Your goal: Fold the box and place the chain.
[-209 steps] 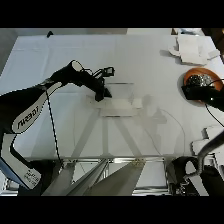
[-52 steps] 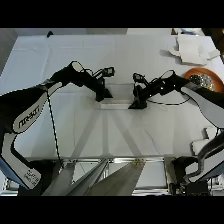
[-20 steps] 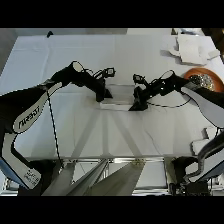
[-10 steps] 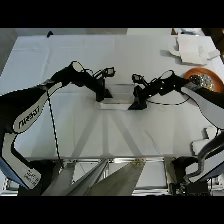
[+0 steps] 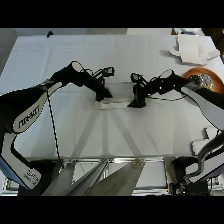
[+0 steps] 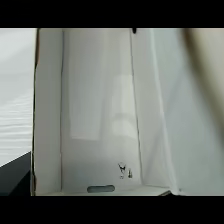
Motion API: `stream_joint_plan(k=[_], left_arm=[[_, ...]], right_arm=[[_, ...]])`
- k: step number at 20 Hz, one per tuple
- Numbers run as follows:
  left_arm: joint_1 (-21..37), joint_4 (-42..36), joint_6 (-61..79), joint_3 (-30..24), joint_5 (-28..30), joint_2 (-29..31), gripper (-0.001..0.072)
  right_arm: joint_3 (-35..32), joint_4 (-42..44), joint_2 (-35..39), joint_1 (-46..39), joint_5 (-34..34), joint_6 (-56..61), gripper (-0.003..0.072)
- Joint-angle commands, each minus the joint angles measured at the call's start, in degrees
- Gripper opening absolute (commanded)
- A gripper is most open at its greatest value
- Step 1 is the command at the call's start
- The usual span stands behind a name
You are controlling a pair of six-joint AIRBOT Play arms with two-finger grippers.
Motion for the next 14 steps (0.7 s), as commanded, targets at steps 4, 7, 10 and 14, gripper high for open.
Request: stream_joint_plan(k=[4, 7, 10, 14], left_arm=[[0.0, 0.0, 0.1, 0.0, -0.4, 0.0, 0.0011], [0.0, 0.0, 0.1, 0.0, -0.4, 0.0, 0.0011], [0.0, 0.0, 0.1, 0.0, -0.4, 0.0, 0.0011], [0.0, 0.0, 0.1, 0.0, -0.4, 0.0, 0.0011]], right_arm=[[-0.1, -0.9, 0.7, 0.0, -3.4, -0.2, 0.0694], [-0.1, -0.9, 0.7, 0.0, -1.9, -0.2, 0.0671], [-0.2, -1.1, 0.7, 0.0, -0.9, -0.2, 0.0663], [-0.2, -1.1, 0.7, 0.0, -0.5, -0.1, 0.0663]])
